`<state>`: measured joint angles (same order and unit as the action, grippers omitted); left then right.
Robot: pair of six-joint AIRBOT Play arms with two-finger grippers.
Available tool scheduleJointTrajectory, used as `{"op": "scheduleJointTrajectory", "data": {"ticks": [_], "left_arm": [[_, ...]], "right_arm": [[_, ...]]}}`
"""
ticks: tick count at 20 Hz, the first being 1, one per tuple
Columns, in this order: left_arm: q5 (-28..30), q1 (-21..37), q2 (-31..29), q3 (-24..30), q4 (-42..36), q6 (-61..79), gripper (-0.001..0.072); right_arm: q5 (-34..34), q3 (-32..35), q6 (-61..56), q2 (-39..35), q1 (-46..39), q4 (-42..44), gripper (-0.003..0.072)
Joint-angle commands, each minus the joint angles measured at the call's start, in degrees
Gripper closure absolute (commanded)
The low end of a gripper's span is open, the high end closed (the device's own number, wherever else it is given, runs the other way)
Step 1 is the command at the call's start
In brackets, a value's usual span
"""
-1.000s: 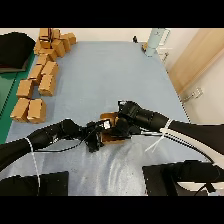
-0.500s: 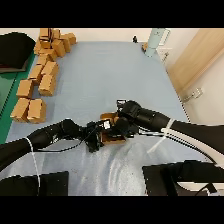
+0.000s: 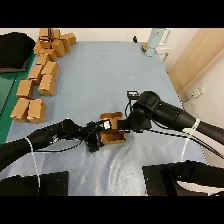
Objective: Fold the box.
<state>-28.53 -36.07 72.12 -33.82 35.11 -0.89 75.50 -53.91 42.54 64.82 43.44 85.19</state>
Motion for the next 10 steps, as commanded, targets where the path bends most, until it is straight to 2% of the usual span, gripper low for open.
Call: {"op": "scheduleJointTrajectory", "data": {"ticks": [1, 2, 4, 5, 6, 8, 10], "left_arm": [[0.02, -0.02, 0.02, -0.04, 0.02, 0.0, 0.0258], [0.02, -0.02, 0.02, -0.04, 0.02, 0.0, 0.0257], [0.02, -0.02, 0.02, -0.04, 0.02, -0.02, 0.0257], [0.02, -0.02, 0.02, -0.04, 0.02, 0.0, 0.0257], [0.02, -0.02, 0.02, -0.04, 0.02, 0.0, 0.0257], [0.02, 0.0, 0.02, -0.04, 0.02, 0.0, 0.0257], [0.02, -0.02, 0.02, -0.04, 0.02, 0.0, 0.0257]], "right_arm": [[0.7, 0.26, 6.45, -0.07, -5.46, -1.14, 0.0631], [-0.7, 0.44, 9.22, 0.74, -8.31, -1.31, 0.0683], [-6.25, 0.42, 18.73, 3.74, -15.85, 2.62, 0.0683], [-9.4, 0.42, 26.03, 5.7, -20.02, 8.13, 0.0683], [-11.89, 0.33, 34.62, 8.31, -25.09, 16.94, 0.0683], [-12.48, -0.81, 50.71, 14.73, -34.45, 37.94, 0.0683], [-7.28, -3.08, 65.29, 21.86, -40.72, 56.06, 0.0683]]}}
